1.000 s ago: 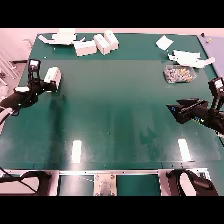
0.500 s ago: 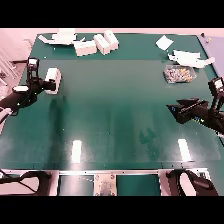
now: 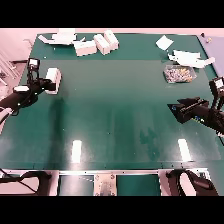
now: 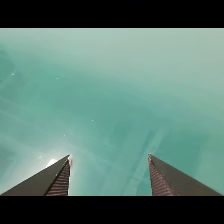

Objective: Fold the box and place the chain.

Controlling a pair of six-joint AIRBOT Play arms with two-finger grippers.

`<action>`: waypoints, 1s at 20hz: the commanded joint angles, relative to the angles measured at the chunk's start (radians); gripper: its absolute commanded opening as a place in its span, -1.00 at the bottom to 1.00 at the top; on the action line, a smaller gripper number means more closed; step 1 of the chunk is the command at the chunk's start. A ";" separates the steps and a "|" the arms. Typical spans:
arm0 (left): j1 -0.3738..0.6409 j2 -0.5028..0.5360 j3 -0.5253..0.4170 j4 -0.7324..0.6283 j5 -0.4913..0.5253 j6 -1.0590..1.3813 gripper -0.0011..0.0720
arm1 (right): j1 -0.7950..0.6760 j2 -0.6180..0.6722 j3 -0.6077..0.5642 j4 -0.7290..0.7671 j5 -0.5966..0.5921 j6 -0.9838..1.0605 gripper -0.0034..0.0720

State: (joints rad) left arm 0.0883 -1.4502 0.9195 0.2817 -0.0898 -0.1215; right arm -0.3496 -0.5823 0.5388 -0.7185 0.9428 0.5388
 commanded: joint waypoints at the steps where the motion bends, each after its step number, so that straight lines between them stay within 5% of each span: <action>1: 0.000 -0.017 0.002 0.000 -0.021 0.020 -0.31 | 0.000 0.000 0.000 0.001 -0.008 0.000 0.56; 10: 0.000 -0.076 0.008 -0.002 -0.101 0.026 -0.30 | 0.000 0.000 0.000 0.001 -0.009 0.000 0.56; 12: 0.000 -0.074 0.045 -0.002 -0.107 0.022 0.36 | 0.000 0.000 0.000 0.001 -0.009 0.000 0.56; 20: 0.000 0.138 0.051 -0.001 -0.152 0.025 0.39 | 0.000 0.000 0.000 0.001 -0.009 0.000 0.56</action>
State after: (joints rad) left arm 0.0879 -1.3792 0.9695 0.2821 -0.2207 -0.0986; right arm -0.3496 -0.5823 0.5388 -0.7177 0.9333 0.5385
